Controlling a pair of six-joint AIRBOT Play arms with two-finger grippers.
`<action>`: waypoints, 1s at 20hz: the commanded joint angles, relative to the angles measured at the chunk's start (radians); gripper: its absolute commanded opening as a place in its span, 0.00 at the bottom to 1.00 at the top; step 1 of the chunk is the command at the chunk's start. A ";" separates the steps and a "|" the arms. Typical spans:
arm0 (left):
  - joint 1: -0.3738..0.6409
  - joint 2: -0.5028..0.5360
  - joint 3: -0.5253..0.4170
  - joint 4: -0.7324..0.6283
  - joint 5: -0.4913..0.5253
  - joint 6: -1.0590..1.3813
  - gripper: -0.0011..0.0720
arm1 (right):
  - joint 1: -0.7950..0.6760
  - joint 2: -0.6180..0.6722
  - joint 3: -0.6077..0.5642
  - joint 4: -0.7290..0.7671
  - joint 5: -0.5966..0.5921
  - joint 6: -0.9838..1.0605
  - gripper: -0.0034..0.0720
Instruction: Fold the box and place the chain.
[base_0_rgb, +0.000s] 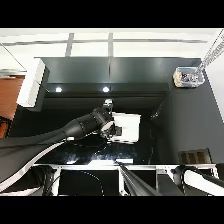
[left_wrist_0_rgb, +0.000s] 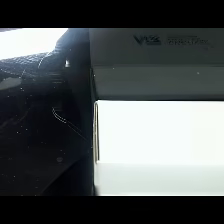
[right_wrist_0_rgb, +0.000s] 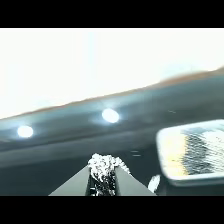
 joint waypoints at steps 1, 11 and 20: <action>0.001 0.000 0.000 0.000 0.000 0.000 0.05 | 0.025 0.187 -0.124 0.128 -0.002 -0.049 0.09; 0.001 0.000 0.000 0.000 0.000 0.000 0.05 | 0.401 0.383 -0.242 0.045 0.315 -0.081 0.09; 0.001 -0.001 0.000 0.005 0.000 0.000 0.05 | 0.544 0.379 -0.325 0.195 0.241 -0.066 0.09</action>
